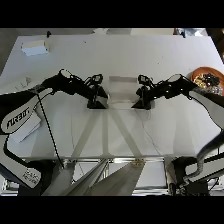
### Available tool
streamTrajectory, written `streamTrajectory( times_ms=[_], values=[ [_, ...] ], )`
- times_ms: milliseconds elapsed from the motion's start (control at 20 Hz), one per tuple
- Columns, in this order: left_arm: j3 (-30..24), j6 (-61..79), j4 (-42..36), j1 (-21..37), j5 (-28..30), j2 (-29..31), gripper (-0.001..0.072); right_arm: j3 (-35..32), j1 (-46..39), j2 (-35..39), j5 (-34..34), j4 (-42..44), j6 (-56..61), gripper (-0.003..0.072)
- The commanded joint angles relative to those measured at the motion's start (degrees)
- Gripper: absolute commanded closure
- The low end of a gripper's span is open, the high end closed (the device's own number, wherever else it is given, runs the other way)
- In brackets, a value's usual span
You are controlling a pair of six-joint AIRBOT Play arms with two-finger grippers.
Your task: Fold the box and place the chain.
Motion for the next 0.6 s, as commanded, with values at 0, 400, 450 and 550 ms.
streamTrajectory(
  times_ms=[0,400,450,550],
  values=[
    [0.04,-0.81,-0.92,1.07,1.36,0.02,0.0005,0.02,0.00,0.00,0.37,-0.31,-0.26,0.0394],
    [0.04,9.16,-10.84,0.74,1.42,0.00,0.0004,0.02,0.00,0.00,0.37,-0.31,-0.26,0.0394],
    [0.04,9.25,-10.80,0.68,1.40,-0.04,0.0004,0.02,0.00,0.00,0.37,-0.31,-0.26,0.0394],
    [0.04,9.25,-10.78,0.70,1.14,-0.04,0.0004,0.02,0.00,0.00,0.37,-0.31,-0.26,0.0394]
  ],
)
